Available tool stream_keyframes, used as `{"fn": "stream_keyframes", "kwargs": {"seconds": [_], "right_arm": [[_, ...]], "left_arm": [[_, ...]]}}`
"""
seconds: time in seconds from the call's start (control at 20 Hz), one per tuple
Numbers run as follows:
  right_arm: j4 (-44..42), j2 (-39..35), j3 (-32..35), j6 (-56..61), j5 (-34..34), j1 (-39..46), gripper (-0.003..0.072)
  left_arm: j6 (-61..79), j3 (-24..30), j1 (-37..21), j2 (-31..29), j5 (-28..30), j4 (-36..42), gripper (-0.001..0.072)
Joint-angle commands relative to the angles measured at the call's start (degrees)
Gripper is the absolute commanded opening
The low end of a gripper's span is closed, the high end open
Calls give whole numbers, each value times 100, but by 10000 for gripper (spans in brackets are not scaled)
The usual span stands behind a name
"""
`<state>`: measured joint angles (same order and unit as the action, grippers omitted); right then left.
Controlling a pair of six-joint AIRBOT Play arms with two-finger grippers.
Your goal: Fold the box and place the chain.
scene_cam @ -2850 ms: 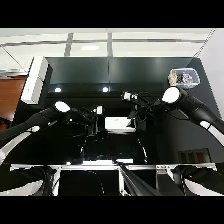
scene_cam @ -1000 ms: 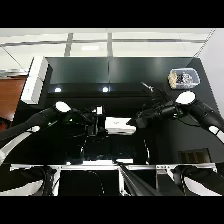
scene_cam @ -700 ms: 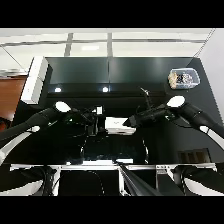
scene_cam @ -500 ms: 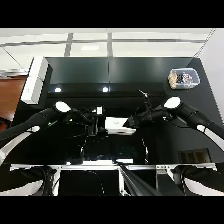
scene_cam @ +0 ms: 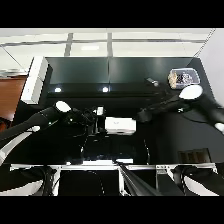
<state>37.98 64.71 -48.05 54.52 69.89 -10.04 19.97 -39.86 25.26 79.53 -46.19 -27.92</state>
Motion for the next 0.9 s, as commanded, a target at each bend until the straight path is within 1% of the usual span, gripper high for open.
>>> {"fn": "stream_keyframes", "kwargs": {"seconds": [0.0, 0.1, 0.15, 0.25, 0.35, 0.4, 0.45, 0.55, 0.7, 0.85], "right_arm": [[732, -892, -186, -72, 986, 903, 12], [964, -1233, -179, -70, 1276, 1443, 12], [992, -1335, -179, -66, 1377, 1679, 12], [979, -1478, -138, -59, 1410, 2079, 11], [857, -1499, 4, -63, 1327, 2258, 12], [855, -1499, 94, -61, 1211, 2267, 11], [796, -1499, 210, -61, 1069, 2264, 12], [645, -1499, 413, -68, 841, 2264, 12], [579, -1499, 601, -92, 815, 2264, 11], [579, -1499, 678, -146, 813, 2264, 11]], "left_arm": [[-732, -282, -2, -74, -81, -575, 720], [-1259, -518, -11, -306, -256, -1209, 720], [-1322, -605, -26, -474, -372, -1362, 720], [-1447, -743, -44, -837, -590, -1222, 720], [-1451, -931, 7, -968, -793, -693, 717], [-1499, -1036, 90, -907, -809, -472, 717], [-1615, -1163, 232, -785, -761, -413, 717], [-1781, -1453, 553, -354, -726, -417, 717], [-1982, -1773, 960, 365, -699, -417, 717], [-2177, -1980, 1093, 837, -697, -413, 714]]}}
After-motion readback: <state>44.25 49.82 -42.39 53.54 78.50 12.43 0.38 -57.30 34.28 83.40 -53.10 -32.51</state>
